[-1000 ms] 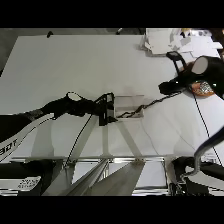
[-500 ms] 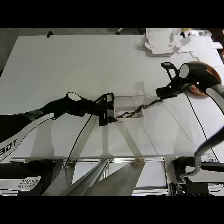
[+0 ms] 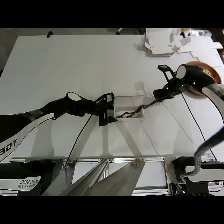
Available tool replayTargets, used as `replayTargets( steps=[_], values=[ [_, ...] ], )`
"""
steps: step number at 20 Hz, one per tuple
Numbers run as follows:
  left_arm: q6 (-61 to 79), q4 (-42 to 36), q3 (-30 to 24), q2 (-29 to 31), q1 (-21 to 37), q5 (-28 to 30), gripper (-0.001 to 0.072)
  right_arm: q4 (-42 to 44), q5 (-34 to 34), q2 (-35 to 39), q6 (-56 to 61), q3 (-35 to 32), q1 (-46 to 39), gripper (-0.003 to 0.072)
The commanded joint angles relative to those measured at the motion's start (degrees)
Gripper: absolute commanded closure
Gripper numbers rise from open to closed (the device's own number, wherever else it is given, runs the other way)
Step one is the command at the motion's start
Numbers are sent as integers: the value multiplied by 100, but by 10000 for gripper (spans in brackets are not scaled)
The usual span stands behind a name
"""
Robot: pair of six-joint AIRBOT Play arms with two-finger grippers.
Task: Fold the box and place the chain.
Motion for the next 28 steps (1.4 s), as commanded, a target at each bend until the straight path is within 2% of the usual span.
replayTargets(
  steps=[1, 4, 9, 10, 11, 13, 18, 20, 25, 28],
  values=[
    [0, 2, 2, 2, 2, 0, 559, 46, 76, -22, -144, 0, 7, 449],
    [0, 2, 2, 2, 2, 0, 559, 42, 116, -33, -170, -2, 7, 500],
    [0, 2, 2, 2, 2, 0, 559, -46, 323, -219, -173, -2, 4, 511],
    [0, 2, 2, 2, 2, 0, 559, -46, 332, -280, -177, -2, 7, 558],
    [2, 2, 2, 2, 2, 2, 559, -61, 330, -275, -199, 0, 4, 673],
    [2, 2, 2, 2, 2, 0, 559, -74, 299, -83, -302, 0, 4, 675],
    [0, 2, 2, 2, 2, 0, 559, -105, 245, 1082, -299, 0, 7, 675],
    [0, 2, 2, 4, 2, 0, 559, 216, 345, 1633, -302, 0, 7, 675],
    [2, 2, 2, 2, 2, 2, 559, 1775, 522, 3067, -791, 0, 85, 675],
    [0, 2, 2, 2, 2, 0, 559, 1851, 728, 3707, -767, 0, 673, 675]
  ],
)
